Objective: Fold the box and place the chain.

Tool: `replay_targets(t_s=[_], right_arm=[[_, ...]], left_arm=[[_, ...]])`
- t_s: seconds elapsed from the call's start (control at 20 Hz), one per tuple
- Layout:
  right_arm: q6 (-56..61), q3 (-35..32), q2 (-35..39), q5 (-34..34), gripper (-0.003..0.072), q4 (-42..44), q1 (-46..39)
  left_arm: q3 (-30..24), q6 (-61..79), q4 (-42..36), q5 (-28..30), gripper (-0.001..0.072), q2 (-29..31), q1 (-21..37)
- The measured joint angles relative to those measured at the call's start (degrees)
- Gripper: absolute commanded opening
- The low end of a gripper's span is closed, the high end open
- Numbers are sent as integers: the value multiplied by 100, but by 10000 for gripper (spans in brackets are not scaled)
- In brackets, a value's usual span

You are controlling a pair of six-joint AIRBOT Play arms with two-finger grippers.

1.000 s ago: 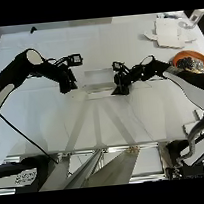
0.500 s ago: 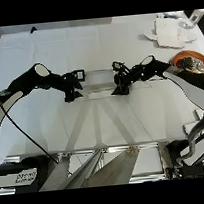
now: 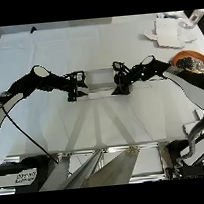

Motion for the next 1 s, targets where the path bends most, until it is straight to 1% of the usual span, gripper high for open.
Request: replay_targets(t_s=[0.15,0.2,0.4,0.45,0.55,0.6,0.8,0.85,1.0], right_arm=[[2,0,0,-2,336,2,-2],[2,0,0,-2,336,2,-2],[0,0,0,-2,336,2,-2],[0,0,0,-2,336,2,-2],[-4,0,0,-7,336,2,-2],[-7,0,0,-7,336,0,0],[-7,0,0,-7,336,0,-2],[-7,0,0,-4,336,0,0],[-7,0,0,-2,336,0,0]], left_arm=[[-2,114,-98,57,264,-2,0],[-2,133,-107,72,279,-2,0],[-2,188,-76,118,282,-2,-2],[-2,188,-72,125,298,-7,-2],[-2,205,-66,170,466,-11,-2],[-2,205,-66,197,477,-11,-2],[0,234,-48,188,474,-13,-4],[0,280,-42,186,457,-13,-4],[-2,468,-35,186,455,-13,-4]])
